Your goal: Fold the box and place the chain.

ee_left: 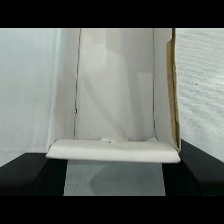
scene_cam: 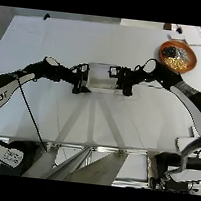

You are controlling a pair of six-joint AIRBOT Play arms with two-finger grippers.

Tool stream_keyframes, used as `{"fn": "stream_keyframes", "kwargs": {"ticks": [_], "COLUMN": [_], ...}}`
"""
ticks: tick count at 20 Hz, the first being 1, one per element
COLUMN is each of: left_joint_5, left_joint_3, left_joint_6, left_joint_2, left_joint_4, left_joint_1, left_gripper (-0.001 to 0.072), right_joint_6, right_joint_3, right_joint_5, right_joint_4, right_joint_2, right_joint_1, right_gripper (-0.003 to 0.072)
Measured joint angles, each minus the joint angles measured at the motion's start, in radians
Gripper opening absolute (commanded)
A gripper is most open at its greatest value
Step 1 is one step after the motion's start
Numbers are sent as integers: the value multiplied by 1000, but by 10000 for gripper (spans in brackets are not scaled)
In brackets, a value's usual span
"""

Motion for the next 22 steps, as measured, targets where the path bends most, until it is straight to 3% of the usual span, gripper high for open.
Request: {"fn": "stream_keyframes", "kwargs": {"ticks": [3,5,10,11,12,13,18,19,21,22], "left_joint_5": [0,0,0,0,0,0,0,0,0,0], "left_joint_3": [0,0,0,0,0,0,0,0,0,0], "left_joint_6": [0,0,0,0,0,1,1,1,0,0], "left_joint_2": [0,0,0,0,0,0,0,0,0,0], "left_joint_4": [0,0,0,0,0,1,0,0,0,0], "left_joint_1": [0,0,0,0,0,0,0,0,0,0], "left_gripper": [396,396,396,396,396,396,396,396,396,396], "right_joint_6": [-3,-3,-4,-4,-4,-4,1,1,2,5], "right_joint_3": [0,0,0,0,0,0,0,0,0,0], "right_joint_5": [7,6,-23,-31,-36,-42,-48,-49,-48,-46], "right_joint_4": [11,28,47,50,53,55,58,58,57,57], "right_joint_2": [-1,-1,-1,-2,-3,-5,-18,-19,-22,-23], "right_joint_1": [0,2,26,32,36,39,46,46,46,47], "right_gripper": [143,91,104,191,325,388,384,332,61,47]}}
